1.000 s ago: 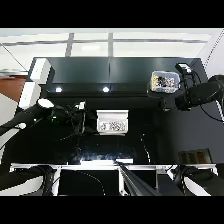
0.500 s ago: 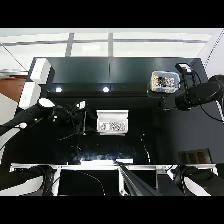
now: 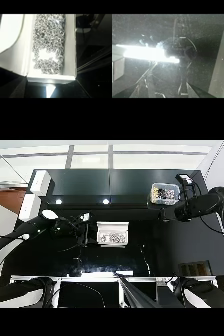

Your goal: Fold the box and place the chain.

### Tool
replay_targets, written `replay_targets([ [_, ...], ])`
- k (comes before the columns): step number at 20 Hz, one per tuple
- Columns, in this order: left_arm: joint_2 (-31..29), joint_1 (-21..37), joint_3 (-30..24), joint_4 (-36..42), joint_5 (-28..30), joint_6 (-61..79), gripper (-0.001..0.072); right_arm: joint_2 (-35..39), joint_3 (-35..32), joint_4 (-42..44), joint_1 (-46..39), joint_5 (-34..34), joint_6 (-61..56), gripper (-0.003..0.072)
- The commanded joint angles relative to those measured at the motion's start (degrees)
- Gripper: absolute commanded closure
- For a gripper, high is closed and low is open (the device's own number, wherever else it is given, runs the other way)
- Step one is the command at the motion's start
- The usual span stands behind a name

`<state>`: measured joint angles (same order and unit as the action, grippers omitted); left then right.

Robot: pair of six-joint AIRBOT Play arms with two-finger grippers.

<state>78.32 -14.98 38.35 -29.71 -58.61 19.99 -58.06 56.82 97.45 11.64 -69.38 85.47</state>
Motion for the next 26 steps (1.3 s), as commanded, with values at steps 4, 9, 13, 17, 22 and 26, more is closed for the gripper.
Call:
replay_targets([
  [4, 0.59, -2.19, 0.74, -3.52, 1.55, -2.54, 0.0008, 0.0, 0.0, 0.0, 0.02, 0.22, -0.02, -0.0021],
  [9, 0.59, -2.97, 0.74, -4.37, 2.38, -3.26, 0.0009, 0.0, 0.0, 0.02, 0.02, 0.24, -0.04, -0.0021],
  [13, 0.59, -2.97, 0.74, -4.13, 3.37, -4.07, 0.0021, 0.0, 0.0, 0.02, 0.02, 0.26, -0.11, -0.002],
  [17, 0.59, -2.97, 0.74, -4.15, 3.32, -4.04, 0.025, -0.02, 0.0, 0.02, 0.02, 0.9, -0.24, -0.0021],
  [22, 0.59, -2.97, 0.74, -4.15, 3.3, -4.02, 0.0252, -1.73, 0.04, 14.99, 0.2, 8.48, 1.97, -0.0021],
  [26, 0.59, -2.97, 0.74, -4.17, 3.32, -4.02, 0.0252, -8.72, 5.42, 18.64, 6.1, 16.9, 6.67, -0.002],
])
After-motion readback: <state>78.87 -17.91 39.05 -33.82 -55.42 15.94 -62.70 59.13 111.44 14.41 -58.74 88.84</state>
